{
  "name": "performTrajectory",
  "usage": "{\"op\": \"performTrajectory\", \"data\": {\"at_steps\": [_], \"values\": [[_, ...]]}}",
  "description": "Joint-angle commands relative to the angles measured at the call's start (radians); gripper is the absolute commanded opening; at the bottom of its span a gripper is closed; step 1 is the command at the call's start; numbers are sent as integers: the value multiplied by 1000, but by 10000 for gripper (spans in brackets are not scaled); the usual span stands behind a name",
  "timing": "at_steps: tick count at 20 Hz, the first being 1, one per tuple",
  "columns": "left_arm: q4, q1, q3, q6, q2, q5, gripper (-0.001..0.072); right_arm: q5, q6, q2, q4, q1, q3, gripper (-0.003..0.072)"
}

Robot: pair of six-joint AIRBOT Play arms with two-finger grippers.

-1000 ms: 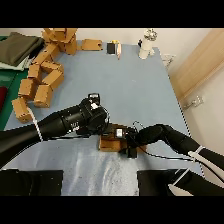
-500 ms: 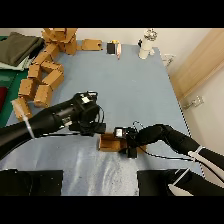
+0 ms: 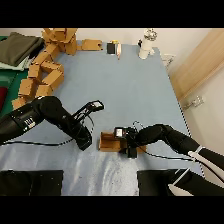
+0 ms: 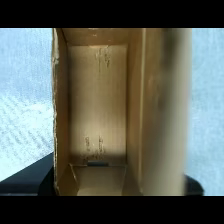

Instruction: Fold the box.

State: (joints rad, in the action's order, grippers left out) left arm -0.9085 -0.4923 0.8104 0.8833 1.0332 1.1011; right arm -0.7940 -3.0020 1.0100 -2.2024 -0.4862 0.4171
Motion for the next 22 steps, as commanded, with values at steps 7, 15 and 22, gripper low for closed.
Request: {"op": "performTrajectory", "data": {"at_steps": [7, 15, 22], "values": [[410, 227, -270, -1015, -19, -246, 15, 0, 0, 0, -1, 0, 0, 506], [743, 247, -449, -1836, 79, -245, 659, 0, 0, 0, 0, 0, 0, 507], [704, 183, -358, -1504, 133, -337, 672, 0, 0, 0, 0, 0, 0, 507]]}}
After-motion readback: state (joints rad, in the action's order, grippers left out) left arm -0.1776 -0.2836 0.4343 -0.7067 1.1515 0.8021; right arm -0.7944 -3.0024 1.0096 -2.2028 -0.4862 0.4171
